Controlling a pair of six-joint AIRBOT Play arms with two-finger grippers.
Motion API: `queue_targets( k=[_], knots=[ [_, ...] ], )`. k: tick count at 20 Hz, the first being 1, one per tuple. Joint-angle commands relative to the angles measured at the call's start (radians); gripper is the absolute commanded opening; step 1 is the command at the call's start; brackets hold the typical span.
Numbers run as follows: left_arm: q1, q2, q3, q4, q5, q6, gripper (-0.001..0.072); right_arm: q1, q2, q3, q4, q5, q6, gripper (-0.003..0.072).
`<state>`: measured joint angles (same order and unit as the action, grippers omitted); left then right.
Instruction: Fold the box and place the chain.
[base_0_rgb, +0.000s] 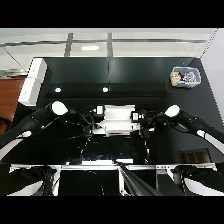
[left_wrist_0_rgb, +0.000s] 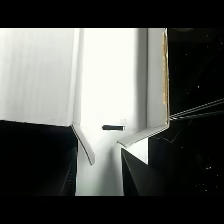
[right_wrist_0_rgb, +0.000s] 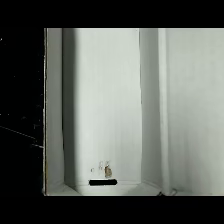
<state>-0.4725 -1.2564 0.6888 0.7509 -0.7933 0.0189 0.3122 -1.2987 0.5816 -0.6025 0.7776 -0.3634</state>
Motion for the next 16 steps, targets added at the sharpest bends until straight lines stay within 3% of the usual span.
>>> queue_targets(
  k=[1,2,3,4,16],
  knots=[
    [-0.008,-0.002,-0.001,-0.021,-0.042,-0.024,0.0329,0.0,0.0,0.0,0.0,0.0,0.0,0.0066],
    [-0.008,-0.002,-0.001,-0.043,-0.045,-0.026,0.0324,0.0,0.0,0.0,0.0,0.0,0.0,0.0066],
    [-0.008,-0.002,-0.001,-0.067,-0.04,-0.025,0.0226,0.0,-0.001,0.0,0.0,0.0,0.0,0.0066],
    [-0.008,-0.002,-0.001,-0.1,-0.032,-0.024,0.0197,0.0,-0.001,0.0,0.0,0.0,0.0,0.0066],
    [-0.051,-0.081,-0.001,-0.24,0.036,-0.019,0.02,0.0,-0.001,0.0,0.0,0.0,0.0,0.0066]
  ],
)
